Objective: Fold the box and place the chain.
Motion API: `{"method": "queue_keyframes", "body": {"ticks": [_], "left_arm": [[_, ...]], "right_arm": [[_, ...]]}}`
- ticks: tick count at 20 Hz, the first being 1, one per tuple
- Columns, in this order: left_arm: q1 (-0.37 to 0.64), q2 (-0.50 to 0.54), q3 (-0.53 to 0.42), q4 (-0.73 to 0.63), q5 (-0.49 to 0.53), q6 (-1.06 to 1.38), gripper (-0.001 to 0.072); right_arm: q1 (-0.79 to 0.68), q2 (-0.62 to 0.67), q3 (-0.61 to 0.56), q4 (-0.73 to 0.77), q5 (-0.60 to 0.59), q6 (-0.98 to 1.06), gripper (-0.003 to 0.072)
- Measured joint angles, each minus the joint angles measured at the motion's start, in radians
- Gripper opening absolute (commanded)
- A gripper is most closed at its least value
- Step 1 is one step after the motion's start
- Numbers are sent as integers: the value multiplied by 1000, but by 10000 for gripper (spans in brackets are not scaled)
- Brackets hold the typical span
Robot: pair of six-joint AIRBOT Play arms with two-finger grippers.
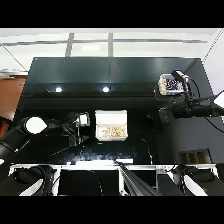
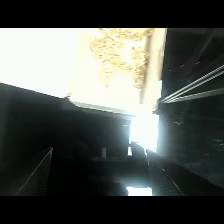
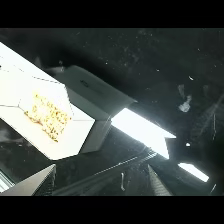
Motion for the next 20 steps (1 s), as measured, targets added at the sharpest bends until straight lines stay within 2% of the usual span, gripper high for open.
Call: {"method": "queue_keyframes", "body": {"ticks": [4, 9, 12, 17, 20], "left_arm": [[15, -8, 3, -34, 24, -11, 691], [41, -13, -32, -148, -6, -48, 691], [63, -14, -63, -262, -10, -53, 691], [181, -11, -86, -364, -27, -27, 670], [245, -13, -86, -413, -64, 87, 670]], "right_arm": [[0, 0, 0, 0, -2, 15, 698], [0, 0, 0, 0, -3, 20, 698], [0, 0, 0, 0, -1, 26, 698], [0, 0, 0, 0, 3, 29, 698], [0, 0, 0, 0, 3, 29, 698]]}}
